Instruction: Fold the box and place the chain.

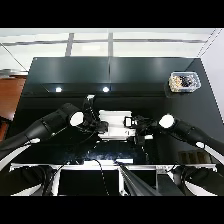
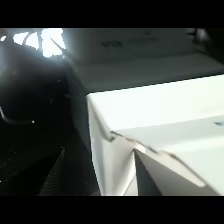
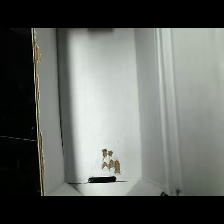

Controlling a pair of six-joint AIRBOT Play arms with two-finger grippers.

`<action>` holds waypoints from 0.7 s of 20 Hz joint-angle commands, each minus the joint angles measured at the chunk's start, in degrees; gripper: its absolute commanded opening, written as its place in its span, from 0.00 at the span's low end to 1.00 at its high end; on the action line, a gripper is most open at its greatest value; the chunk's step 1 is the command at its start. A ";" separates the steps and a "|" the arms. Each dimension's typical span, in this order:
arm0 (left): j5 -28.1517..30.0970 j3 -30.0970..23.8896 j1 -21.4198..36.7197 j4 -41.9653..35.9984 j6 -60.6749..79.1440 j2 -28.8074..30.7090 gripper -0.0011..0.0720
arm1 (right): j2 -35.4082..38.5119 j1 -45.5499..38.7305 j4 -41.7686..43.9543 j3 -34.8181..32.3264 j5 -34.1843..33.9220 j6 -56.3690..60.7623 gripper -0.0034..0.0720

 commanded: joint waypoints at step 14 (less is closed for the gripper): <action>0.70 1.73 -4.04 4.09 -10.32 -3.67 0.63 | 0.04 0.04 0.02 0.02 0.26 0.04 0.43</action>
